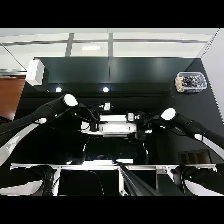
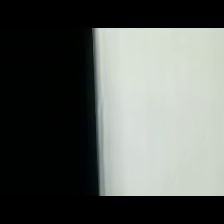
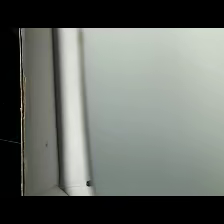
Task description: Fold the box and place the chain.
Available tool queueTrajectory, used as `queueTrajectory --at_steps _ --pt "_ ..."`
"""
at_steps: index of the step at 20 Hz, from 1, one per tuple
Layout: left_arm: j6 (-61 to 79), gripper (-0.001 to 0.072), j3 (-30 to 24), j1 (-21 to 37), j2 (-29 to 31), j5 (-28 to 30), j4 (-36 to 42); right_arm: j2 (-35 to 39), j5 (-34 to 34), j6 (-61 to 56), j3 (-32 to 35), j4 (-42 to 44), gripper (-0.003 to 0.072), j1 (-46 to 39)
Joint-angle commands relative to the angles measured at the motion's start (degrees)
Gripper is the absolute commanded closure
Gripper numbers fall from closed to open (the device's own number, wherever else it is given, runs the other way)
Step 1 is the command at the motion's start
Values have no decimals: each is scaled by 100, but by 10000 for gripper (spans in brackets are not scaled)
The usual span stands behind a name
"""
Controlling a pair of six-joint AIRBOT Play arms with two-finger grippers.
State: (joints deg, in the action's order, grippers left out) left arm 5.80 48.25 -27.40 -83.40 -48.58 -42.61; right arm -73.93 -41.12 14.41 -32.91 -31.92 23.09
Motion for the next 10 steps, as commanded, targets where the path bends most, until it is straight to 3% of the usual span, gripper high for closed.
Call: queueTrajectory --at_steps 1,6,8,9,10 --pt "0 684 7 2 0 9 -2 -11 251 -219 -2 -111 -21 66" --pt "0 684 7 4 0 17 -2 -13 214 -203 -2 -131 -20 66" --pt "0 684 7 4 0 15 -2 -13 212 -201 -2 -131 98 66" --pt "0 684 7 4 0 13 -2 -13 214 -201 -2 -133 99 66" --pt "0 684 7 4 0 15 -2 -13 214 -201 -2 -131 151 66"
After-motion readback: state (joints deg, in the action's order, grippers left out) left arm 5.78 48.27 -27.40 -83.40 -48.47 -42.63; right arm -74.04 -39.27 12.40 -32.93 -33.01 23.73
